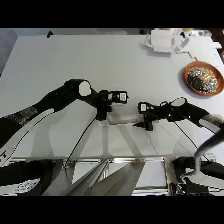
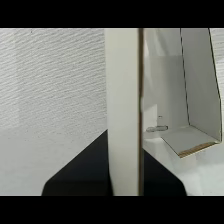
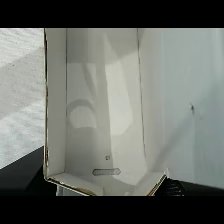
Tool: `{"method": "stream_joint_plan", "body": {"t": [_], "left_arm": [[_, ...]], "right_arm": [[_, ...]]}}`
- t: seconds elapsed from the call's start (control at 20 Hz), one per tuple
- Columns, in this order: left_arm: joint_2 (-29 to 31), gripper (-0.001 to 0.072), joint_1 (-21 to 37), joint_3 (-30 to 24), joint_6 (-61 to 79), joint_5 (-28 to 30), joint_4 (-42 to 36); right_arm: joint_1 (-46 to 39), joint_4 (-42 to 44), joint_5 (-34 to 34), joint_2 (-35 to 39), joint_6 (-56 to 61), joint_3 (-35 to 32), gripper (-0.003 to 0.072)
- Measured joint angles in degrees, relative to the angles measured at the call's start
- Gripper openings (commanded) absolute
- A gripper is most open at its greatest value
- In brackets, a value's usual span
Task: Fold the box and place the chain.
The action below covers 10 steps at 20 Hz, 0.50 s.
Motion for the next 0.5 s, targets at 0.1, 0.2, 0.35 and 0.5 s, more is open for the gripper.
{"method": "stream_joint_plan", "body": {"t": [0.1,0.2,0.35,0.5], "left_arm": [[0.0,0.0037,0.0,0.0,0.0,0.0,-0.26],[-0.13,0.0317,0.0,-0.09,0.0,-0.48,0.09],[0.61,0.04,0.46,-0.02,-0.85,-2.54,0.94],[2.23,0.0394,2.01,-0.02,-3.82,-6.23,3.23]], "right_arm": [[0.02,0.0,0.0,0.0,0.0,0.0,0.0361],[0.02,0.15,-0.26,-0.04,0.04,0.0,0.0361],[0.02,0.13,-0.24,-0.04,0.04,0.0,0.0361],[0.02,0.07,-0.22,-0.04,0.04,0.0,0.0361]]}}
